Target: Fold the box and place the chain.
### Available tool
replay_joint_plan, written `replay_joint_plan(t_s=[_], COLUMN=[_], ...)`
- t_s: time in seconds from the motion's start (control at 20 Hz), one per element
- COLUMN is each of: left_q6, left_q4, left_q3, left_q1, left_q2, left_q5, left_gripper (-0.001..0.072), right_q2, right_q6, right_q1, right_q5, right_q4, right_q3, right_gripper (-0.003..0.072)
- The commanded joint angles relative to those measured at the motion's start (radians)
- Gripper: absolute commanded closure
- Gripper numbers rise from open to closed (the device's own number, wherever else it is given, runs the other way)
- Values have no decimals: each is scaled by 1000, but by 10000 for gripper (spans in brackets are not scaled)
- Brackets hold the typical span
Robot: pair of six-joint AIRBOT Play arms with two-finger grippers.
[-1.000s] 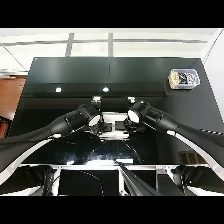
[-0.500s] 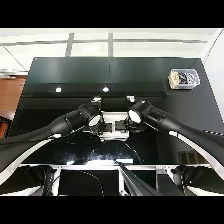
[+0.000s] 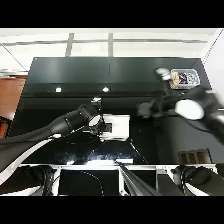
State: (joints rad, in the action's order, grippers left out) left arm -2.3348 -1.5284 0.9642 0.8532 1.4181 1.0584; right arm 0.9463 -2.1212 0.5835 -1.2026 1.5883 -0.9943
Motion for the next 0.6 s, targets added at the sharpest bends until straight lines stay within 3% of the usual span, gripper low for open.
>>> replay_joint_plan(t_s=[0.0,0.1,0.2,0.25,0.3,0.4,0.45,0.55], left_q6=[0,0,0,0,0,0,0,0], left_q4=[0,0,-1,-1,0,0,-1,0], left_q3=[0,0,0,0,0,0,0,0], left_q1=[0,0,0,0,0,0,0,0], left_q2=[0,0,0,0,0,0,0,0], left_q5=[2,2,1,1,2,2,2,2], left_gripper=[678,678,678,678,678,678,678,678], right_q2=[-125,-105,-52,-4,58,184,252,418], right_q6=[61,62,61,61,61,61,55,-22], right_q1=[-185,-314,-449,-507,-557,-651,-678,-723], right_q5=[-8,84,251,325,408,546,562,432], right_q4=[261,394,376,332,239,-17,-40,-55], right_q3=[1,32,80,87,77,-3,-62,-229], right_gripper=[304,321,294,32,-27,-24,-22,-17])
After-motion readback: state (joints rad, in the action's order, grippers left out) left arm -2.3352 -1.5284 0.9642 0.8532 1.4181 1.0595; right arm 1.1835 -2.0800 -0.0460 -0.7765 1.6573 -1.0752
